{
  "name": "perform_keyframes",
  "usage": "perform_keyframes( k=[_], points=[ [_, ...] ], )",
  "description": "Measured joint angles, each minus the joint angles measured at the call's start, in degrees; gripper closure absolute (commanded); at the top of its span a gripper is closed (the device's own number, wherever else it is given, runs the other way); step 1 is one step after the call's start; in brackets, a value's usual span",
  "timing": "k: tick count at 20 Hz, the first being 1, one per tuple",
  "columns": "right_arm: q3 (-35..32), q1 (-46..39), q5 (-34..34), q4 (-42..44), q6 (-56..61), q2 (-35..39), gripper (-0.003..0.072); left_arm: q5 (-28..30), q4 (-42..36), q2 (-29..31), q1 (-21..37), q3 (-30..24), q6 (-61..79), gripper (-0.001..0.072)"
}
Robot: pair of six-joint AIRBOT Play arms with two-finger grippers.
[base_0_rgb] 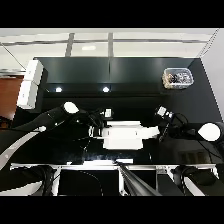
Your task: Fold the box and place the chain.
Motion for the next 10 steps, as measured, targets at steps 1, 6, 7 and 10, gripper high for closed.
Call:
perform_keyframes(
  k=[1, 6, 7, 10],
  points=[
    [-0.46, 0.04, 0.07, 1.66, -1.95, -0.48, 0.002, 0.02, 0.11, 0.0, 0.0, 0.0, -0.02, 0.0682],
    [-1.62, 4.04, 0.15, 6.27, -11.08, -4.87, 0.002, 0.13, 0.52, 0.0, -0.02, 0.0, -0.04, 0.0681],
    [-1.66, 5.31, 0.11, 6.54, -12.44, -6.01, 0.002, 0.13, 0.57, 0.0, -0.02, 0.0, -0.04, 0.0681],
    [-1.86, 8.41, -0.66, 5.53, -15.1, -9.03, 0.002, 0.13, 0.61, 0.0, -0.02, 0.0, -0.07, 0.0681]
  ],
)
